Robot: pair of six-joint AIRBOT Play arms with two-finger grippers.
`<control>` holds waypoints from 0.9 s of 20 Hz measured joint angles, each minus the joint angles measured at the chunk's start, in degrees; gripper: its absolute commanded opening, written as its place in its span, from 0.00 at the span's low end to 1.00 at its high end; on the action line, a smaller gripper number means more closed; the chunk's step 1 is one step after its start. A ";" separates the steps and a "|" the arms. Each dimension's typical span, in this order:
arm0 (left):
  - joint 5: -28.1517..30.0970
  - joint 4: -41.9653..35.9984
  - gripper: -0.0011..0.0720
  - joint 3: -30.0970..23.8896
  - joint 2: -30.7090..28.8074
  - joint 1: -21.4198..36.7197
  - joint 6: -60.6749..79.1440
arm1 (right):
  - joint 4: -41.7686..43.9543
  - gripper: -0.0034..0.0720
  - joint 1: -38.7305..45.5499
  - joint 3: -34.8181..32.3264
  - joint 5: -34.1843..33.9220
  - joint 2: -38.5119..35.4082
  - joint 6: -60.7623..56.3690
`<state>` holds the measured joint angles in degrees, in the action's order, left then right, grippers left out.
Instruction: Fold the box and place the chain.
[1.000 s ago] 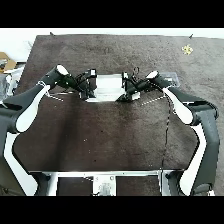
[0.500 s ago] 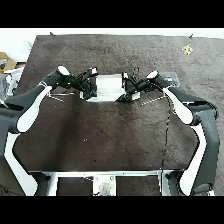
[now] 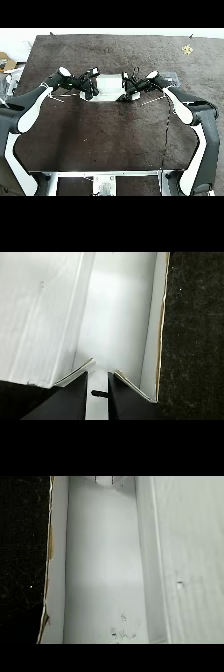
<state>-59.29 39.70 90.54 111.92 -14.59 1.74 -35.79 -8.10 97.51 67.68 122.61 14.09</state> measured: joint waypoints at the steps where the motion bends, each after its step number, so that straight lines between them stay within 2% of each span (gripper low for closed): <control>1: 0.00 -0.33 0.21 0.00 0.00 0.00 0.20 | 0.00 0.64 0.00 0.00 0.00 0.00 0.00; 2: -0.04 -0.63 0.25 0.00 0.04 0.00 0.33 | 0.00 0.64 0.00 0.00 0.00 0.00 0.00; 3: -0.20 -0.92 0.43 0.00 0.17 0.02 0.76 | -0.02 0.64 0.00 0.00 0.00 0.00 0.00; 7: -2.32 -1.75 0.43 0.00 1.36 0.02 3.06 | -0.04 0.64 0.00 0.00 0.00 0.00 0.09; 16: -2.89 -5.22 0.43 0.00 1.99 0.02 4.66 | -0.02 0.64 0.00 0.00 0.02 0.00 0.04; 17: -2.89 -5.38 0.47 0.00 2.01 0.00 4.68 | -0.02 0.64 0.00 0.00 0.02 0.00 0.02; 18: -2.97 -5.46 0.83 0.00 2.03 0.00 4.72 | -0.02 0.64 0.00 0.00 0.02 0.00 0.02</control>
